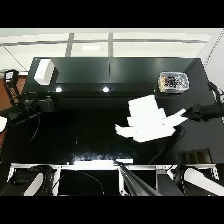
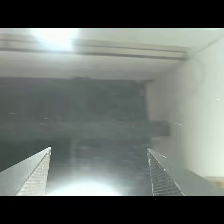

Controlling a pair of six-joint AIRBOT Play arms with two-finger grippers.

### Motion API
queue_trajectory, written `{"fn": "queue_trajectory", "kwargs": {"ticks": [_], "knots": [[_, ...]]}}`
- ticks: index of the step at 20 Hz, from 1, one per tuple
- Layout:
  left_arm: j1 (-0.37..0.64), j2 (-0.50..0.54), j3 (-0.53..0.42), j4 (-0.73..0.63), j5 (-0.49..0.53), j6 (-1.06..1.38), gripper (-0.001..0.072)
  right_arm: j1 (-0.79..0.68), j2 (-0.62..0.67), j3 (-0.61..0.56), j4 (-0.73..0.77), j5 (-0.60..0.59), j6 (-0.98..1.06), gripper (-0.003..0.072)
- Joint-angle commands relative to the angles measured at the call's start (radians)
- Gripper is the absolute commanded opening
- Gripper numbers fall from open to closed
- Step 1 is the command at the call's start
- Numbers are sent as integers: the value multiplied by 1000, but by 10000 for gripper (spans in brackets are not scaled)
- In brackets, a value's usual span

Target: Fold the box and place the chain.

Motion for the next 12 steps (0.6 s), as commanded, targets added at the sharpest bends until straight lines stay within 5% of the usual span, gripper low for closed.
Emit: {"fn": "queue_trajectory", "kwargs": {"ticks": [1, 6, 12], "knots": [[-57, -1, 0, -95, -63, 1, 690, 148, 174, -158, 181, 180, -4, 21], [-227, -69, 0, -114, -76, -63, 690, 474, 451, -356, 190, 456, 156, 22], [-255, -358, 0, -336, -69, -10, 690, 755, 599, -504, 184, 666, 343, 22]]}}
